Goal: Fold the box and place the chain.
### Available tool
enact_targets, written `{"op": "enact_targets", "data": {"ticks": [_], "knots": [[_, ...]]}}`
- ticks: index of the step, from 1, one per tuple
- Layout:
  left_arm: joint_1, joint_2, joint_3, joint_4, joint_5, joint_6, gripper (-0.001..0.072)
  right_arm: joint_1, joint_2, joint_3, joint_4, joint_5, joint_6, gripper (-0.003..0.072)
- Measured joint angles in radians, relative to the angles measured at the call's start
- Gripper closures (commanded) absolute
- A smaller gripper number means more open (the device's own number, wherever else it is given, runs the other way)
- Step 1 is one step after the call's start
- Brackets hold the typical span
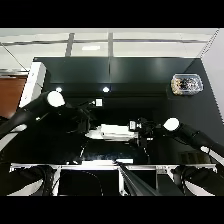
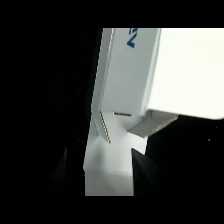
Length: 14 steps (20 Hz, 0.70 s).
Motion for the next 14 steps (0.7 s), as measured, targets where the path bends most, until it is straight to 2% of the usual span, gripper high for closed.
{"op": "enact_targets", "data": {"ticks": [3, 6, 8, 11, 14], "knots": [[-0.022, 0.103, -0.028, 0.050, -0.080, -0.141, 0.0684, 0.000, 0.000, 0.000, -0.002, 0.001, -0.001, 0.0377], [-0.086, 0.169, -0.109, -0.002, -0.119, -0.208, 0.0683, 0.000, 0.000, 0.000, -0.002, 0.002, -0.002, 0.0378], [-0.133, 0.190, -0.186, -0.090, -0.043, -0.223, 0.0680, 0.000, -0.001, 0.000, -0.002, 0.003, -0.002, 0.0377], [-0.166, 0.202, -0.281, -0.281, 0.200, -0.193, 0.0679, 0.000, -0.001, 0.000, -0.002, 0.003, -0.001, 0.0377], [-0.175, 0.182, -0.320, -0.506, 0.411, -0.091, 0.0679, 0.000, -0.001, 0.000, -0.002, 0.003, -0.001, 0.0377]]}}
